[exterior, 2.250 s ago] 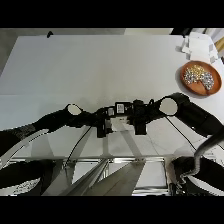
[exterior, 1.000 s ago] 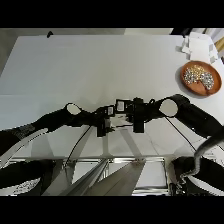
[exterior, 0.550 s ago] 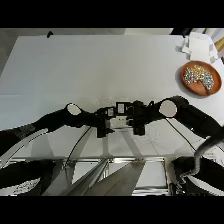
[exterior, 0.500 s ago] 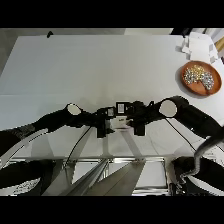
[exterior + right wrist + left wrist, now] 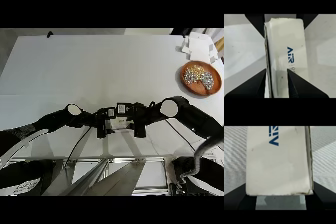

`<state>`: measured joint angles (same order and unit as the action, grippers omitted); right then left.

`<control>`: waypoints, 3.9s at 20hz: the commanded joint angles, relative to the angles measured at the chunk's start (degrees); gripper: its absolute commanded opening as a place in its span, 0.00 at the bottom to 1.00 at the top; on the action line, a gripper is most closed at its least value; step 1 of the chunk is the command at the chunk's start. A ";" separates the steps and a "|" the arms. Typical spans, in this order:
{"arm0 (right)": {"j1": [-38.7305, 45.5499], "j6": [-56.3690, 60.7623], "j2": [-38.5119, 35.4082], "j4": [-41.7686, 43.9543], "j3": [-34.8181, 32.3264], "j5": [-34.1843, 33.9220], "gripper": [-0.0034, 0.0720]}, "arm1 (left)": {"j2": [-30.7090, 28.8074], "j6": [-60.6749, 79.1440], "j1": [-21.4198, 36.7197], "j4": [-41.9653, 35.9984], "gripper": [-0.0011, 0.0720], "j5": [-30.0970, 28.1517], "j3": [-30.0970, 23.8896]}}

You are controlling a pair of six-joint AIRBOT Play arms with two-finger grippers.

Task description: Fold the box and place the chain.

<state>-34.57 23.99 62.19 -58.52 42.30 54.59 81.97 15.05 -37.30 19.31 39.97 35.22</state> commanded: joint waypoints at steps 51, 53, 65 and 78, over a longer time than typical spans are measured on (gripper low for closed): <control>10.95 -15.72 0.52 37.97 -20.68 -8.94 0.06 | -0.02 -0.04 0.07 -0.04 0.06 -0.26 0.00; 10.97 -15.30 -1.62 39.30 -20.55 -8.96 0.06 | -0.02 -0.04 0.07 -0.04 0.06 -0.26 0.00; 26.12 47.15 -23.76 -15.89 -11.34 9.62 0.06 | -0.02 -0.04 0.07 -0.04 0.06 -0.26 0.00; 39.34 57.16 -22.12 -28.63 -11.37 18.91 0.06 | -0.02 -0.04 0.07 -0.04 0.06 -0.26 0.00</control>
<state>4.03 80.14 40.01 -86.08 30.87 72.62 82.00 15.00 -37.28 19.25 39.70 35.22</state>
